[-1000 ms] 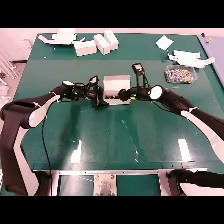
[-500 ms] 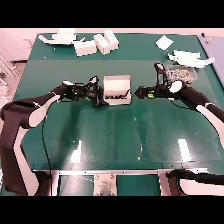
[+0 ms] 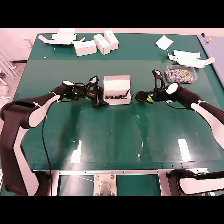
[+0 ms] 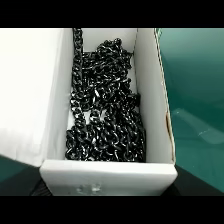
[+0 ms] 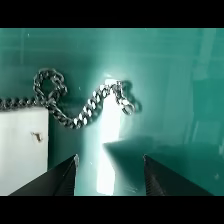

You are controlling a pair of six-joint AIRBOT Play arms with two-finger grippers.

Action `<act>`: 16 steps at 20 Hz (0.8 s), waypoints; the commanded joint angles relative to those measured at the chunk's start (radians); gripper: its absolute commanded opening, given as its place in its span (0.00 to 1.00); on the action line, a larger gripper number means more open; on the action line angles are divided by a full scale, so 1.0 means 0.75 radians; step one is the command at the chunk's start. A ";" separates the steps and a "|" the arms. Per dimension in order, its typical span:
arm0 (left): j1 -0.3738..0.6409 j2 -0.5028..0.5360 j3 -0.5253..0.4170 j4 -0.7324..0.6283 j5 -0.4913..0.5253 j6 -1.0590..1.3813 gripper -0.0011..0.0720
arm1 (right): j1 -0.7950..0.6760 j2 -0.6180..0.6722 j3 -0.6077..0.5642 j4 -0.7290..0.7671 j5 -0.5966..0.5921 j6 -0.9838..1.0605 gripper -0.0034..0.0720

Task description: Fold the box and place the chain.

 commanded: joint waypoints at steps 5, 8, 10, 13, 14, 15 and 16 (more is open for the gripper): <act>0.001 0.001 0.001 0.000 0.000 0.001 0.67 | 0.032 -0.037 0.045 0.034 -0.034 0.003 0.68; 0.001 0.001 0.001 0.000 0.000 0.000 0.67 | 0.054 -0.068 0.047 0.053 -0.048 0.003 0.68; 0.001 0.001 0.001 0.000 -0.001 0.000 0.67 | 0.070 -0.085 0.047 0.054 -0.079 0.004 0.63; 0.001 0.001 0.001 -0.001 -0.001 0.000 0.67 | 0.089 -0.115 0.050 0.063 -0.097 0.004 0.61; 0.001 0.001 0.001 0.000 -0.001 0.000 0.67 | 0.089 -0.130 0.053 0.064 -0.098 0.005 0.61; 0.001 0.001 0.001 0.000 -0.001 0.000 0.67 | 0.089 -0.144 0.055 0.068 -0.098 0.015 0.58; 0.001 0.001 0.001 0.000 -0.001 0.000 0.67 | 0.089 -0.157 0.057 0.068 -0.098 0.028 0.55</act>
